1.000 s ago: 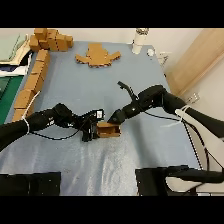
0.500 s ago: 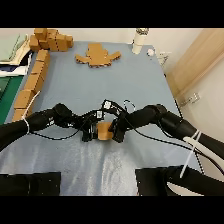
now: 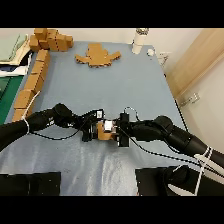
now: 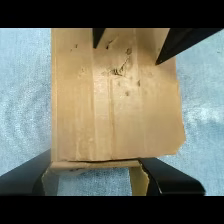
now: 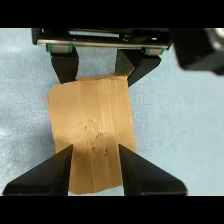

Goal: Fold the box.

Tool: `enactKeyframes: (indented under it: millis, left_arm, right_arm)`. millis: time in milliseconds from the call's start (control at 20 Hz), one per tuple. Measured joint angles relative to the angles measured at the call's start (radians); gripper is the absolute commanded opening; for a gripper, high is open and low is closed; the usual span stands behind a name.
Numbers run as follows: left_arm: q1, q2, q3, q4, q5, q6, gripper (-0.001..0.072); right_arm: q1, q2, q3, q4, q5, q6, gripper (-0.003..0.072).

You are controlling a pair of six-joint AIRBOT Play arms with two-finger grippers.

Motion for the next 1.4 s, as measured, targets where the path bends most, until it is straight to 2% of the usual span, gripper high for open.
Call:
enactKeyframes:
  millis: [350, 650, 1100, 1400]
  left_arm:
    - [0.0, 0.0, 0.0, 0.0, 0.0, 0.0, 0.046]
    - [0.0, 0.0, 0.0, 0.0, 0.0, 0.0, 0.046]
    - [0.0, 0.0, 0.0, 0.0, 0.0, 0.0, 0.046]
    - [0.0, 0.0, 0.0, 0.0, 0.0, 0.0, 0.046]
  right_arm:
    - [0.031, -0.034, -0.01, -0.032, 0.056, -0.077, 0.0457]
    - [0.09, -0.041, -0.012, -0.089, 0.071, -0.043, 0.0456]
    - [0.227, -0.041, -0.058, -0.483, 0.177, 0.317, 0.0456]
    - [0.247, -0.043, -0.076, -0.573, 0.203, 0.394, 0.0439]
